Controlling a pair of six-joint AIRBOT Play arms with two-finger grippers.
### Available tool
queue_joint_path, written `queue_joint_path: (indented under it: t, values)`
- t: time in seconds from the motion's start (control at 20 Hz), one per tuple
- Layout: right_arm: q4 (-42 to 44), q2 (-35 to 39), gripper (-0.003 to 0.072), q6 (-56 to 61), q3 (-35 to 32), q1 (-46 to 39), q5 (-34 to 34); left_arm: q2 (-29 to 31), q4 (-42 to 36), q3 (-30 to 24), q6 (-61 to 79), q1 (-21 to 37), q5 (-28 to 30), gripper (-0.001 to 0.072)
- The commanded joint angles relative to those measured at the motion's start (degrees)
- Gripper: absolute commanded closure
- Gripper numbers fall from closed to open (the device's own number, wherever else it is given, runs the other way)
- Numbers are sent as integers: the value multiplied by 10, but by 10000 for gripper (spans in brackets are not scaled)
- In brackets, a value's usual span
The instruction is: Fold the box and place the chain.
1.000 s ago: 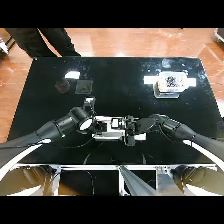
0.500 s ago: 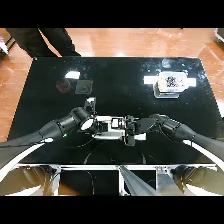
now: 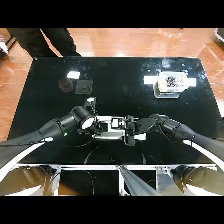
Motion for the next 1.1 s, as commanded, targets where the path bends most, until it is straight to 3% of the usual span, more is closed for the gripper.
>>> queue_joint_path:
  t: [0.0,0.1,0.3,0.35,0.4,0.45,0.65,0.75,0.85,0.9,1.0,1.05]
  values:
    - [1,0,267,0,0,0,0,0,-1,3,2,0,6,622]
    - [1,0,267,0,0,0,0,0,-1,3,2,-4,12,687]
    - [1,0,267,0,0,0,0,0,-3,4,2,-6,17,682]
    - [1,0,267,0,0,0,0,0,-3,4,1,-6,17,606]
    - [1,0,267,0,0,0,0,0,-3,4,1,-6,17,459]
    - [1,0,267,0,0,0,0,0,-3,4,-1,-5,14,374]
    - [1,0,267,0,0,0,0,0,-3,4,-1,-5,10,326]
    - [1,0,267,0,0,0,0,0,-3,4,-1,-5,10,374]
    - [1,0,267,0,0,0,0,0,-3,4,3,-5,10,638]
    - [1,0,267,0,0,0,0,0,-3,4,6,-6,9,687]
    - [1,0,261,1,0,2,-1,1,-3,4,13,-5,5,687]
    - [0,2,82,12,0,2,-1,1,-3,4,16,-5,2,687]
